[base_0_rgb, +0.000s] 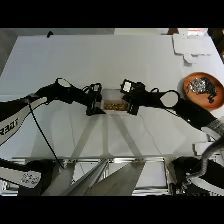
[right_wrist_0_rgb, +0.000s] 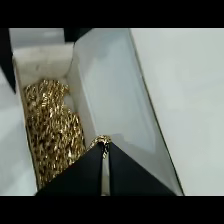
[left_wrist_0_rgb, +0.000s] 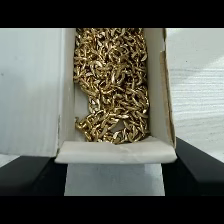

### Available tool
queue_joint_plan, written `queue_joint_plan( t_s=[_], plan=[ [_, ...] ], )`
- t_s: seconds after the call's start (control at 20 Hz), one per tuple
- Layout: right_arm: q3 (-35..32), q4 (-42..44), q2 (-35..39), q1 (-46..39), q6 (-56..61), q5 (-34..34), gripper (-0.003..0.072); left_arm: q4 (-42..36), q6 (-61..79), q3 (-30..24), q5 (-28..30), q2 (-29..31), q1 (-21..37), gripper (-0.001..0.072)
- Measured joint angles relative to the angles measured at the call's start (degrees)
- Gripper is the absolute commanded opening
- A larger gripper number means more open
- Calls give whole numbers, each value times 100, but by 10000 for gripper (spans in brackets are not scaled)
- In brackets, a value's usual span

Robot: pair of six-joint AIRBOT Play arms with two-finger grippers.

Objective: Fold the box and place the chain.

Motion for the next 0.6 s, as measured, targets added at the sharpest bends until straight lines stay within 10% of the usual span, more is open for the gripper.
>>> queue_joint_plan(
  t_s=[0.05, 0.15, 0.6],
  plan=[
    [15, -17, -52, 127, 199, -168, 406, 0, -2, 0, 0, 0, 0, 208],
    [122, -22, -144, 343, 710, -387, 405, 0, -2, 0, 0, 0, 0, 208],
    [2461, -1425, -671, -55, 3558, 1827, 91, 0, -2, 0, 0, 0, 0, 208]
  ],
)
